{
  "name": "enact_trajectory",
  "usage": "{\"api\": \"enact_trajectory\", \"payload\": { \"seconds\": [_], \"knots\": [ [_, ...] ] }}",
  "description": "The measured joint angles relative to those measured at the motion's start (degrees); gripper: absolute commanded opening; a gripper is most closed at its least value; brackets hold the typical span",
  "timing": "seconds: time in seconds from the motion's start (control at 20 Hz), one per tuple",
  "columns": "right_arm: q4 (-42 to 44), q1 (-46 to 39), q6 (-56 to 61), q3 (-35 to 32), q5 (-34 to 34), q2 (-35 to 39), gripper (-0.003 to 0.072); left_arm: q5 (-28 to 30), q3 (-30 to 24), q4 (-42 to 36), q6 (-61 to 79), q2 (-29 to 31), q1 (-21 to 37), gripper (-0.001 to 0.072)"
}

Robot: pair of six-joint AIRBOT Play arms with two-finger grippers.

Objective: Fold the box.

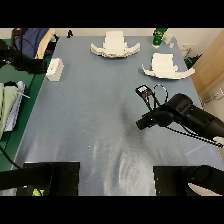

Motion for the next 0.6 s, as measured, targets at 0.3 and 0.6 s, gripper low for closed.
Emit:
{"api": "enact_trajectory", "payload": {
  "seconds": [0.3, 0.6],
  "knots": [
    [-0.02, -0.02, 0.00, 0.00, 0.00, 0.00, 0.0023, 4.39, -20.17, -0.44, -6.91, 13.51, -13.94, 0.0013],
    [-0.02, -0.02, -0.02, 0.00, -0.02, 0.00, 0.0023, 17.11, -37.20, -0.63, -15.19, 19.02, -30.99, 0.0015]
  ]
}}
